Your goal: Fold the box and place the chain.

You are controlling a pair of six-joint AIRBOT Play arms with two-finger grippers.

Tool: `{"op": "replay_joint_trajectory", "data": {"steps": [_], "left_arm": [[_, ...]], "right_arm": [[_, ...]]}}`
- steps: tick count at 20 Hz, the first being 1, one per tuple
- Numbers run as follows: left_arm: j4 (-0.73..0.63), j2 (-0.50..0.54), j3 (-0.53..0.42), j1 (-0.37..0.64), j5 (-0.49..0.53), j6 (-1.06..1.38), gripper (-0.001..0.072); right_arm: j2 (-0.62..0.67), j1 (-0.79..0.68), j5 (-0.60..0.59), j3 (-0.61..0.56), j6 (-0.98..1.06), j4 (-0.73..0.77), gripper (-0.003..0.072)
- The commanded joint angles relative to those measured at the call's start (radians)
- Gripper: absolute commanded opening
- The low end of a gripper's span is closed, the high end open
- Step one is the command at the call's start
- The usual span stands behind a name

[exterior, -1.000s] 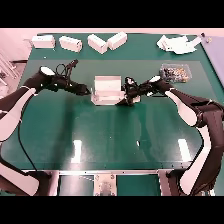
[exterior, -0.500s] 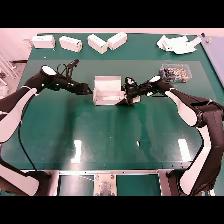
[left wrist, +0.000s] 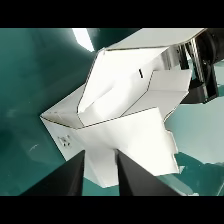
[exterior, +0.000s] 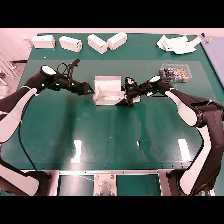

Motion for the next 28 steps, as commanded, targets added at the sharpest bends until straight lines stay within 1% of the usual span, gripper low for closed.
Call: {"op": "replay_joint_trajectory", "data": {"steps": [1, 4, 12, 15, 16, 18, 21, 26, 28], "left_arm": [[-0.003, 0.0, 0.0, 0.0, -0.004, -0.018, 0.0265], [0.026, 0.0, 0.0, 0.0, -0.003, -0.019, 0.0265], [0.04, -0.002, -0.001, 0.0, 0.003, -0.018, 0.0265], [0.039, -0.004, -0.003, -0.021, 0.015, -0.019, 0.0266], [0.04, -0.003, -0.003, -0.034, 0.025, -0.016, 0.0311], [0.039, -0.003, -0.003, -0.045, 0.056, -0.016, 0.0311], [0.043, -0.003, -0.002, -0.045, 0.045, -0.024, 0.0311], [0.056, -0.003, -0.002, -0.046, 0.064, -0.054, 0.0311], [0.084, -0.002, -0.002, -0.05, 0.064, -0.076, 0.0311]], "right_arm": [[0.001, 0.0, 0.0, 0.0, 0.0, 0.0, 0.0563], [0.001, 0.0, 0.0, 0.0, 0.0, 0.0, 0.0563], [0.001, 0.0, 0.0, 0.0, 0.0, 0.0, 0.0563], [0.001, 0.0, 0.0, 0.0, 0.0, 0.0, 0.0564], [0.001, 0.0, 0.0, 0.0, 0.0, 0.0, 0.0563], [0.001, 0.0, 0.0, 0.0, 0.0, 0.0, 0.0564], [0.001, 0.0, 0.0, 0.0, 0.0, 0.0, 0.0563], [0.001, 0.0, 0.0, 0.0, 0.0, 0.0, 0.0563], [0.001, 0.0, 0.0, 0.0, 0.0, 0.0, 0.0563]]}}
